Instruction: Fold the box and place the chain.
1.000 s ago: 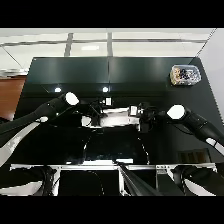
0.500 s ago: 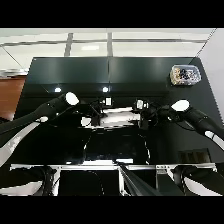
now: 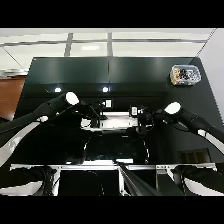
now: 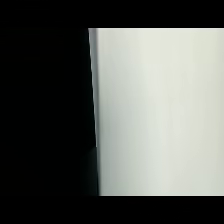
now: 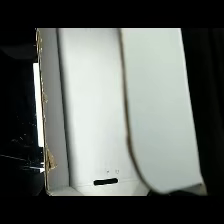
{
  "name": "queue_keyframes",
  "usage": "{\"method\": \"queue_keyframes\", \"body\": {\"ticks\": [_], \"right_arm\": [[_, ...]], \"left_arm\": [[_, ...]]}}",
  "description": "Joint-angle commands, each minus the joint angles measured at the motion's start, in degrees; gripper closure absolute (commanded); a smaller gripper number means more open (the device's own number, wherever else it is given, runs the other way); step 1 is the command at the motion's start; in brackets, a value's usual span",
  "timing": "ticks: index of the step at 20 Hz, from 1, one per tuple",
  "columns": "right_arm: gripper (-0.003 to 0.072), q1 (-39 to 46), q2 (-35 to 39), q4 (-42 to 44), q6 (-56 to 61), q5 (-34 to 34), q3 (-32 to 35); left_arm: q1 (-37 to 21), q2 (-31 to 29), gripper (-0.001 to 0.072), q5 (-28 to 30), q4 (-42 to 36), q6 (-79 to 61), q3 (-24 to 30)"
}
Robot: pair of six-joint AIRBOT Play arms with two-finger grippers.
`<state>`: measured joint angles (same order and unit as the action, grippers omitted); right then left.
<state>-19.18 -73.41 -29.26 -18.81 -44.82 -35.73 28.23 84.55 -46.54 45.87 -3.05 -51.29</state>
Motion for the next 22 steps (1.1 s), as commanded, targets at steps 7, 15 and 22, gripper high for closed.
{"method": "queue_keyframes", "body": {"ticks": [7, 15, 22], "right_arm": [[0.0066, -0.4, -2.2, -1.0, 1.0, 0.6, 0.0], [0.0066, -1.0, -3.0, -1.5, 3.0, 3.3, -0.2], [0.0066, -2.8, -3.6, -5.9, 5.8, 4.2, -0.6]], "left_arm": [[0.0, 0.0, 0.0683, 2.6, 0.2, 0.0, 0.0], [0.0, 0.0, 0.0683, 2.6, 0.2, 0.0, 0.0], [0.0, 0.0, 0.0683, 2.6, 0.2, 0.0, 0.0]]}}
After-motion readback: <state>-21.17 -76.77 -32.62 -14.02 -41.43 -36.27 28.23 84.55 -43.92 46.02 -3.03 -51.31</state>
